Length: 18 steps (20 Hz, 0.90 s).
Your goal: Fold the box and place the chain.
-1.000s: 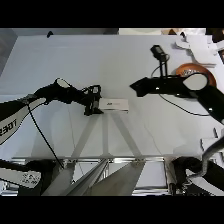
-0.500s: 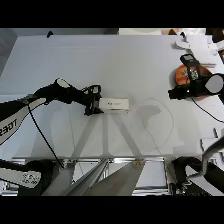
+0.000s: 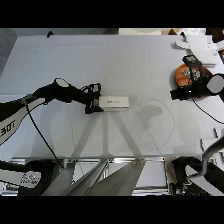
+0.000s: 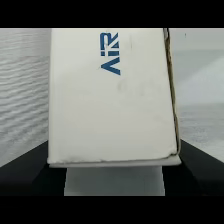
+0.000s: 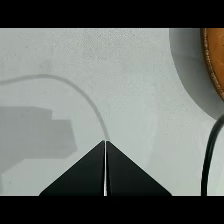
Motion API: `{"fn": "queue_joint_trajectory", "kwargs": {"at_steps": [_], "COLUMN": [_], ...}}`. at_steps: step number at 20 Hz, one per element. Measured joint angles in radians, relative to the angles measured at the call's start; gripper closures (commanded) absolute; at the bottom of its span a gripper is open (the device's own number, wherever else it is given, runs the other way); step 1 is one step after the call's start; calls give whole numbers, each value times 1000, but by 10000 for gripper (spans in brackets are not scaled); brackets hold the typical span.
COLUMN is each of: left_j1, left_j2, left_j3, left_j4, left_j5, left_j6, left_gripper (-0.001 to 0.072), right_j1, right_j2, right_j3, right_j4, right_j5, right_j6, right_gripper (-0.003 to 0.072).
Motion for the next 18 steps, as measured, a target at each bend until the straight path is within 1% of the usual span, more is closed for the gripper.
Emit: {"fn": "queue_joint_trajectory", "kwargs": {"at_steps": [2,4,6,8,11,13,14,16,18], "left_j1": [3,14,31,58,108,159,190,273,372], "left_j2": [60,153,255,372,531,625,662,724,764], "left_j3": [0,0,0,0,0,0,0,0,-2], "left_j4": [32,92,180,319,598,796,865,954,988], "left_j5": [-2,-1,0,8,13,19,27,62,131], "left_j6": [-66,-179,-320,-513,-843,-1073,-1163,-1321,-1460], "left_gripper": [697,697,697,697,697,701,701,702,703], "right_j1": [0,0,0,0,0,0,0,0,0], "right_j2": [0,0,0,0,0,0,0,0,0], "right_j3": [0,0,0,0,0,0,0,0,0], "right_j4": [4,6,8,13,20,23,24,26,26], "right_j5": [1,1,6,13,16,18,17,15,14], "right_j6": [1,2,2,2,2,2,2,2,2], "right_gripper": [674,674,674,674,674,674,674,674,674]}}
